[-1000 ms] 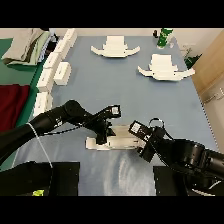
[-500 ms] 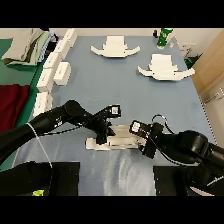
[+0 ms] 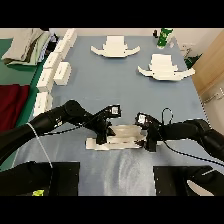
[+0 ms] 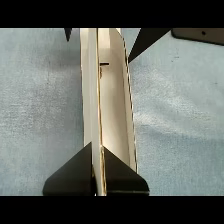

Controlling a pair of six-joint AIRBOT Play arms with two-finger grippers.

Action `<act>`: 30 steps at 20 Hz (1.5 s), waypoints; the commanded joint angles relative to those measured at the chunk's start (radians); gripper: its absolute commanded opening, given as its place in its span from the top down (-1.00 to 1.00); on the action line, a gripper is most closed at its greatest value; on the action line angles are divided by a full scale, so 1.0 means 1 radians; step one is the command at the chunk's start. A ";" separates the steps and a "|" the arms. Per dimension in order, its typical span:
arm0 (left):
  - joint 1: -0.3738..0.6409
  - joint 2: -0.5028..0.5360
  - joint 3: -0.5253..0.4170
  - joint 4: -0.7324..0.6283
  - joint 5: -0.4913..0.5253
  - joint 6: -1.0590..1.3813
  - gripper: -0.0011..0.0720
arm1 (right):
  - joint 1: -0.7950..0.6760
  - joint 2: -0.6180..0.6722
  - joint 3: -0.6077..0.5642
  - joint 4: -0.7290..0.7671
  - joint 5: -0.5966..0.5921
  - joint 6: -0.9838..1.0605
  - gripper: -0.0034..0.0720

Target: Fold the box.

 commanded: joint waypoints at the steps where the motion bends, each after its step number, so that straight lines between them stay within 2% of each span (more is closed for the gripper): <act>1: 0.000 0.000 0.000 0.000 0.001 0.000 0.93 | -0.034 -0.070 0.000 0.097 -0.005 -0.131 -1.00; 9: 0.000 0.000 0.000 0.000 0.001 0.000 0.93 | -0.034 -0.055 -0.001 0.051 -0.109 -0.101 -0.99; 11: 0.000 0.000 0.000 0.000 0.001 0.000 0.93 | -0.036 -0.072 -0.002 0.054 -0.105 -0.181 -0.99; 14: 0.000 0.000 0.000 0.000 0.001 0.000 0.93 | -0.068 -0.078 -0.027 0.145 -0.105 -0.319 -0.96; 25: 0.000 0.000 0.000 0.000 0.001 0.000 0.93 | -0.076 -0.161 -0.055 0.158 0.022 -0.334 -0.96; 30: 0.000 0.000 0.000 0.000 0.001 0.000 0.93 | -0.050 -0.168 -0.055 0.159 0.024 -0.334 -0.96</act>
